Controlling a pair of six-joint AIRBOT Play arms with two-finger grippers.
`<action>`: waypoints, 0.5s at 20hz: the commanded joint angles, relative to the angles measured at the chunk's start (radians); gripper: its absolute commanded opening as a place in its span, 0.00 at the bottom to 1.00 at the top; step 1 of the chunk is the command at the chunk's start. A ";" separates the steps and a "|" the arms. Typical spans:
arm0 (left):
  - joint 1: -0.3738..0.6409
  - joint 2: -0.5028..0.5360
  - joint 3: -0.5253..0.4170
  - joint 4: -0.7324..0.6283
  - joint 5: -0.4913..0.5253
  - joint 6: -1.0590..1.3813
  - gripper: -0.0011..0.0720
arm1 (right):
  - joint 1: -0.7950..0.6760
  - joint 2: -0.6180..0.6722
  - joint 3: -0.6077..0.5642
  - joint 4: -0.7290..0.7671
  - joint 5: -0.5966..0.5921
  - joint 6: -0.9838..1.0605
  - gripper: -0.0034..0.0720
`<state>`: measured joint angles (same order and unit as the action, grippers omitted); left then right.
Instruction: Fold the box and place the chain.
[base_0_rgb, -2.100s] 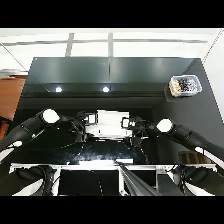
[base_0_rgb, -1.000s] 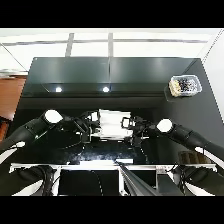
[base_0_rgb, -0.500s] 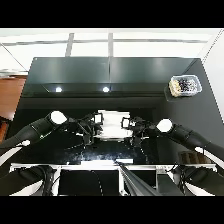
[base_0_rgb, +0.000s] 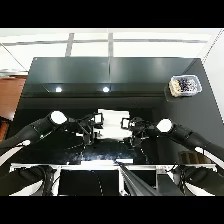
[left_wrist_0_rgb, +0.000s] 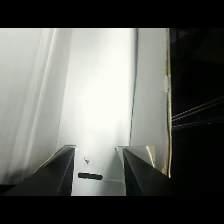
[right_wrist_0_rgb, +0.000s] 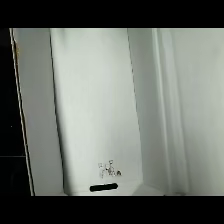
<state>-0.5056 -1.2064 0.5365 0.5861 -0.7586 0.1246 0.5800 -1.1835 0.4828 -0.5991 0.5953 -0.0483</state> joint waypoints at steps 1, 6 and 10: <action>0.001 0.009 0.001 0.002 -0.006 -0.009 0.40 | 0.000 0.000 0.000 0.000 -0.001 0.001 0.76; 0.066 0.146 0.003 0.207 -0.047 -0.222 0.06 | 0.000 0.000 0.000 0.000 0.002 0.001 0.76; 0.231 0.314 0.003 0.440 -0.142 -0.550 0.06 | 0.000 0.000 0.000 -0.001 0.004 0.001 0.76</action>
